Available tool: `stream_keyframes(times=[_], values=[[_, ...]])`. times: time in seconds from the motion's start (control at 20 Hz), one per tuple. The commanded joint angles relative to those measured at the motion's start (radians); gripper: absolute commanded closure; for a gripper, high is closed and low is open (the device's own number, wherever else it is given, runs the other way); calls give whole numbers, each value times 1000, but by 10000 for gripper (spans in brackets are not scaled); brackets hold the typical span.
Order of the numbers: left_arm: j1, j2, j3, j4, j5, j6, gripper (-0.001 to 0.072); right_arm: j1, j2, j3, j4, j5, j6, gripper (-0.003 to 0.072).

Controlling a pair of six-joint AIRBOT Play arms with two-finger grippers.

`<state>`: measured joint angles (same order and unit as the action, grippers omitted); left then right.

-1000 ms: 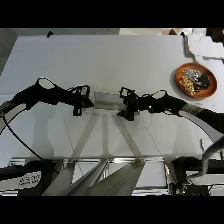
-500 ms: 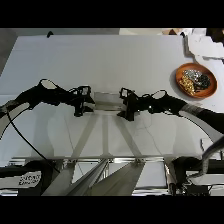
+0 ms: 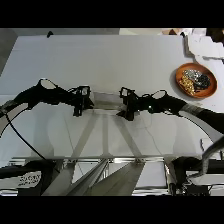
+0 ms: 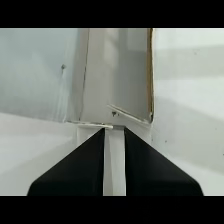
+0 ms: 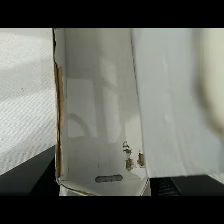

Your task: Fold the box and place the chain.

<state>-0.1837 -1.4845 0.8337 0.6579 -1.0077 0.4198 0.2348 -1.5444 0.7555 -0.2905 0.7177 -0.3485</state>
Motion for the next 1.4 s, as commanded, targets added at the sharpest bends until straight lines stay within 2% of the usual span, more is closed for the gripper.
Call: stream_keyframes(times=[0.0,0.1,0.15,0.35,0.55,0.7,0.85,1.0,1.2,1.35], values=[[17,31,0,71,1,-2,575,0,0,1,-1,0,-1,310],[32,64,0,76,-7,-2,582,0,0,1,-1,0,-1,310],[34,87,0,76,-11,-8,693,0,0,1,-1,0,-1,310],[42,171,0,77,-9,-121,706,0,0,1,-1,0,-1,310],[109,200,0,145,74,-459,707,0,0,1,-1,0,-1,310],[174,185,0,245,140,-895,708,0,0,1,-1,0,-1,310],[210,171,0,348,75,-1273,707,0,0,1,-1,0,-1,310],[213,126,0,276,-11,-1341,709,0,0,1,-1,0,-1,310],[206,13,0,138,-102,-1355,707,0,0,1,-1,0,-1,310],[167,-36,0,117,-80,-1371,710,0,0,1,-1,0,-1,310]])
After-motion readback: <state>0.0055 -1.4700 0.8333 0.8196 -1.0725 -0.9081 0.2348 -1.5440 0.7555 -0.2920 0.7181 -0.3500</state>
